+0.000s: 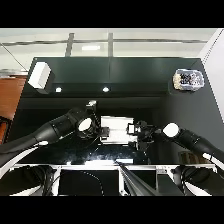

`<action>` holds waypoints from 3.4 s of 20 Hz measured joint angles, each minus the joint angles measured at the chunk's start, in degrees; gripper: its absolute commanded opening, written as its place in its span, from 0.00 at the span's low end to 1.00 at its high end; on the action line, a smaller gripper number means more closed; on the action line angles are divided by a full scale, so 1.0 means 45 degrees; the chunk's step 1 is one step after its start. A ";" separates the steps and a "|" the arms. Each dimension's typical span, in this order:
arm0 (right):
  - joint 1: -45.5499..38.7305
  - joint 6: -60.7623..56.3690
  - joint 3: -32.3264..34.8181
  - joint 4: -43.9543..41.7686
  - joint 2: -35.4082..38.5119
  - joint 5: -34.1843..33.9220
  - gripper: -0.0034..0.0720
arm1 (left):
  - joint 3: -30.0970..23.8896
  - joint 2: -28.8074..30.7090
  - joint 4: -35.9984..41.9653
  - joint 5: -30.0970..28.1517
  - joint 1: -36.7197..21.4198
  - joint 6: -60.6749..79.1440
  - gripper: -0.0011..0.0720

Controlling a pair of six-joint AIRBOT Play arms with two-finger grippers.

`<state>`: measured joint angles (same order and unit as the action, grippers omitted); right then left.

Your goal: Fold the box and place the chain.

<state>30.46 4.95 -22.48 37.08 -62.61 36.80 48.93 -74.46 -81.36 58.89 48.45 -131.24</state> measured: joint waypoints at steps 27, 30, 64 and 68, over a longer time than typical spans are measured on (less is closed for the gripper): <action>0.0000 0.0005 0.0000 0.0000 0.0000 -0.0005 0.59 | 0.1307 -0.1467 -0.0515 0.0107 0.0743 -0.0753 0.33; 0.0000 0.0005 0.0000 0.0000 0.0000 -0.0005 0.59 | 0.1307 -0.1481 -0.0685 0.0083 0.0860 -0.0889 0.28; -0.0015 -0.1375 -0.0165 0.0500 0.0962 0.0257 0.99 | 0.1409 -0.1535 -0.0777 0.0364 0.0981 -0.0821 0.05; -0.0015 -0.2623 -0.0233 0.2497 0.1894 0.0505 0.98 | 0.1413 -0.1535 -0.0801 0.0554 0.0981 -0.0714 0.05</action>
<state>30.39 -6.85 -23.53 48.31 -54.08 39.07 55.29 -81.36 -84.97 61.39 52.86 -134.45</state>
